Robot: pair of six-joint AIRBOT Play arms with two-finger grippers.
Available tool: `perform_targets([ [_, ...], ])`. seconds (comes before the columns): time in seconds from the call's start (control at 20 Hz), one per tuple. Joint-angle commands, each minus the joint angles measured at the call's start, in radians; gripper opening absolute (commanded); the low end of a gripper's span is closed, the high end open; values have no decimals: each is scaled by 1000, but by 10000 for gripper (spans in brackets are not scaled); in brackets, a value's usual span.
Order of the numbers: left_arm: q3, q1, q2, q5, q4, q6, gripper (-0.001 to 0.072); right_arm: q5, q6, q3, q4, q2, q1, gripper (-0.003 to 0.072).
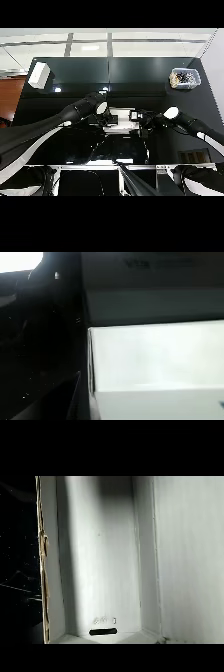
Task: Fold the box and place the chain.
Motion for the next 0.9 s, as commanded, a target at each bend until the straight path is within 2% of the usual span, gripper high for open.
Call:
perform_targets([
  [0.0,4,-11,-17,-6,7,-34,278,0,0,0,0,0,1,198],
  [0.1,13,-14,-17,0,12,-35,264,0,0,0,0,0,1,198],
  [0.2,19,-14,-17,0,12,-38,21,0,0,0,0,0,1,198],
  [0.35,23,-16,-18,0,11,-38,22,0,0,0,0,0,1,198],
  [0.4,23,-16,-18,0,7,-37,70,0,0,0,0,0,1,198],
  [0.45,23,-16,-18,0,6,-38,254,0,0,0,0,0,1,198],
  [0.5,23,-16,-18,-5,7,-38,397,0,0,0,0,0,1,198],
  [0.6,23,-16,-18,-9,10,-38,399,0,0,0,0,0,1,198],
  [0.65,23,-16,-18,-7,11,-39,256,0,0,0,0,0,1,198],
  [0.7,23,-16,-18,-8,11,-39,21,0,0,0,0,0,1,198],
  [0.85,23,-16,-18,-8,12,-45,21,0,0,0,0,0,1,198],
])
